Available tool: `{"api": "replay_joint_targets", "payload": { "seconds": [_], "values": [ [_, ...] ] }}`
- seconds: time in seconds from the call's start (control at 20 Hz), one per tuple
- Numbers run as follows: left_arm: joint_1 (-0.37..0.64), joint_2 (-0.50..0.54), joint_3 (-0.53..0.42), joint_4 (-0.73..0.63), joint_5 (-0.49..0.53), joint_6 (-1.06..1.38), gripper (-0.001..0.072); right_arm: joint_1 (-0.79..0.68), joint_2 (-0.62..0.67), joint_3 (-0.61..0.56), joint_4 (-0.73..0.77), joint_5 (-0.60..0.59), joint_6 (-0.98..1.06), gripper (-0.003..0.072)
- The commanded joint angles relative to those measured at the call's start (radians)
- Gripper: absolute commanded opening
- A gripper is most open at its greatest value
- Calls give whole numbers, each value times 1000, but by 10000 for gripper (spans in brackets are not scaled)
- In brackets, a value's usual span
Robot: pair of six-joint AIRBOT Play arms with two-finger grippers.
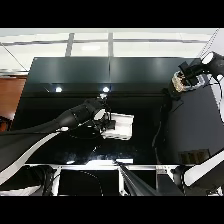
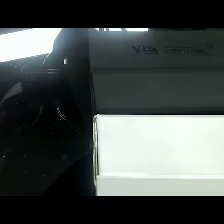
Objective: Fold the box and place the chain.
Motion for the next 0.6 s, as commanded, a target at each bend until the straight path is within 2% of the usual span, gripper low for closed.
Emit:
{"api": "replay_joint_targets", "payload": {
  "seconds": [0.0,0.15,0.2,0.55],
  "values": [
    [1,0,0,0,2,0,32,-6,42,33,21,47,-100,59],
    [1,0,0,0,2,0,32,-10,113,55,22,61,-166,58],
    [1,0,0,0,2,0,32,-13,140,56,23,62,-191,8],
    [1,0,0,0,-5,0,32,-13,357,56,22,112,-468,14]
  ]
}}
